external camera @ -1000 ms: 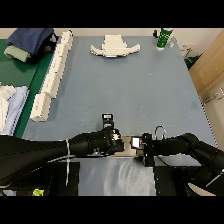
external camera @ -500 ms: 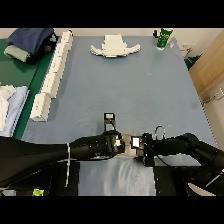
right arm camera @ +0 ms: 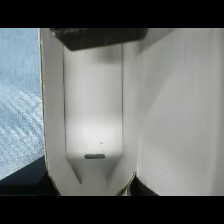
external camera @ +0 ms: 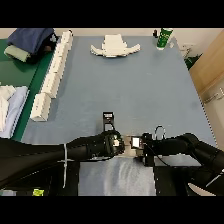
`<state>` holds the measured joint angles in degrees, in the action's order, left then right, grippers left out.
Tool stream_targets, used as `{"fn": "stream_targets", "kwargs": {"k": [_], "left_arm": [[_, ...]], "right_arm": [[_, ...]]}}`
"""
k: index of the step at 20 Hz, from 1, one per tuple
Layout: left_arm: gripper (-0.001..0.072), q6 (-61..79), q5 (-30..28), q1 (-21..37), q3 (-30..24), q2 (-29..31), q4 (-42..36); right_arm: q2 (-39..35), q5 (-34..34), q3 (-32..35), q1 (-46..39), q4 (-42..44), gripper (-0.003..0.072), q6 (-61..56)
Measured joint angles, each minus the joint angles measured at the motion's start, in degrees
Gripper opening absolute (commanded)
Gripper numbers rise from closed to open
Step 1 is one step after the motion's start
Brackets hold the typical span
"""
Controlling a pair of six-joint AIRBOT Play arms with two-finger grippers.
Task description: Fold the box.
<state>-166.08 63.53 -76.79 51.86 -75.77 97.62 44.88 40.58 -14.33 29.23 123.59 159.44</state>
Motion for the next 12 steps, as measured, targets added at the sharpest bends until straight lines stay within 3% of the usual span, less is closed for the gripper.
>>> {"fn": "stream_targets", "kwargs": {"k": [5, 12], "left_arm": [[0.0355, 0.0, 2.2, 0.0, 0.3, 3.5, -0.5], [0.0354, 0.3, 3.6, 0.0, 1.1, 13.3, -1.6]], "right_arm": [[0.0, 0.0, 0.0, 0.0, 0.0, 0.0428, 0.0], [0.0, 0.0, 0.0, 0.0, 0.0, 0.0427, 0.0]]}}
